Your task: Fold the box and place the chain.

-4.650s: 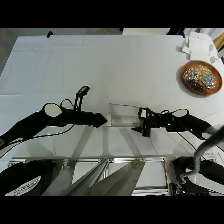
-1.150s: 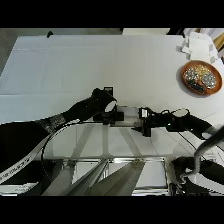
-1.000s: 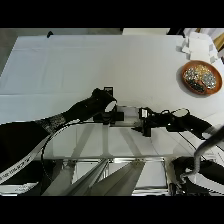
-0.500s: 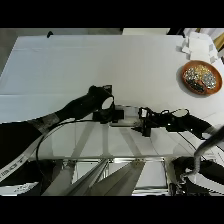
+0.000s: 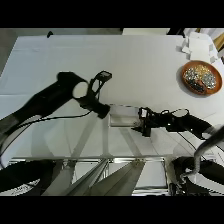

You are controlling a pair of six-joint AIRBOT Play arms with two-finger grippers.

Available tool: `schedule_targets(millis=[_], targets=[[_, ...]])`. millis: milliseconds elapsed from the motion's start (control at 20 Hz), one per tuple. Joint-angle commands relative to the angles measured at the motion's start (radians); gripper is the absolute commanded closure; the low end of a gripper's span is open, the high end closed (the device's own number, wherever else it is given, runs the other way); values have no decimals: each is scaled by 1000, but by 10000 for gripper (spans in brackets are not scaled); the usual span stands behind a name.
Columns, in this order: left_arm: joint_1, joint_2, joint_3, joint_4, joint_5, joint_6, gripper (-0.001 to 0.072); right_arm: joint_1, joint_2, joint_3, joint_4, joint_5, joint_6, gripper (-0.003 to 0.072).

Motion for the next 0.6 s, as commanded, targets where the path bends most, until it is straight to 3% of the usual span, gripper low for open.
schedule_targets(millis=[0, 100, 250, 550], targets=[[86, 119, -154, -79, 68, 714, 14, 0, 0, 0, 0, 1, 0, 275], [146, 157, -269, -216, 163, 1031, 14, 0, 0, 0, 0, 1, 0, 275], [217, 134, -381, -487, 276, 1382, 13, 0, 0, 0, 0, 1, 0, 275], [248, -30, -397, -831, 277, 1917, 10, 0, 0, 0, 0, 1, 0, 275]])
